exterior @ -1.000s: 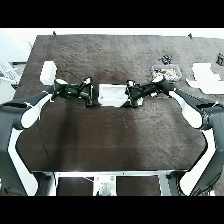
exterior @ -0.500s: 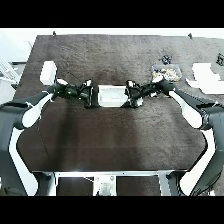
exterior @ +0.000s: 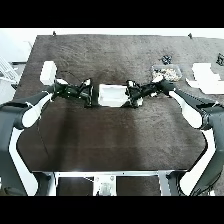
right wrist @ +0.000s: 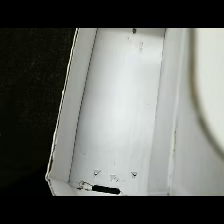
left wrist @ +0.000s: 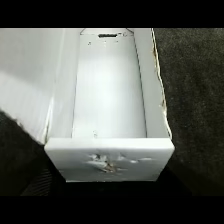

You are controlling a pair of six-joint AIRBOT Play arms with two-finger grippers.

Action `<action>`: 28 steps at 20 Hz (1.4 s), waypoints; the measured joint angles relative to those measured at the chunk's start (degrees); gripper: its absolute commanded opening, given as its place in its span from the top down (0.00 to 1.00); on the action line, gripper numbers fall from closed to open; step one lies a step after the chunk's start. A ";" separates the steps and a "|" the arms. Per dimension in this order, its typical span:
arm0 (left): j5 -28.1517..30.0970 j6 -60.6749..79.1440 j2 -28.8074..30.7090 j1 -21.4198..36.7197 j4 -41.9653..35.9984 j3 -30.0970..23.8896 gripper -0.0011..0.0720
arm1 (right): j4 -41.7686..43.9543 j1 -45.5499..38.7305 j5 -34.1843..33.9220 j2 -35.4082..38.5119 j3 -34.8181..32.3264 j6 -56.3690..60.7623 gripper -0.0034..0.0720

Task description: Fold the box and place the chain.

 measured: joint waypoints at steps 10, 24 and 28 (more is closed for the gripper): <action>1.97 -2.58 -0.13 -0.79 -0.33 0.00 0.00 | 0.02 -0.02 -0.24 0.00 0.00 0.04 0.18; 2.78 -1.01 -0.61 -1.46 -0.59 0.00 0.24 | 0.00 -0.02 -0.09 0.00 0.00 0.02 0.18; 2.67 -0.70 -0.63 -1.46 -0.42 0.00 0.57 | 0.02 -0.02 -0.11 0.00 0.02 0.07 0.18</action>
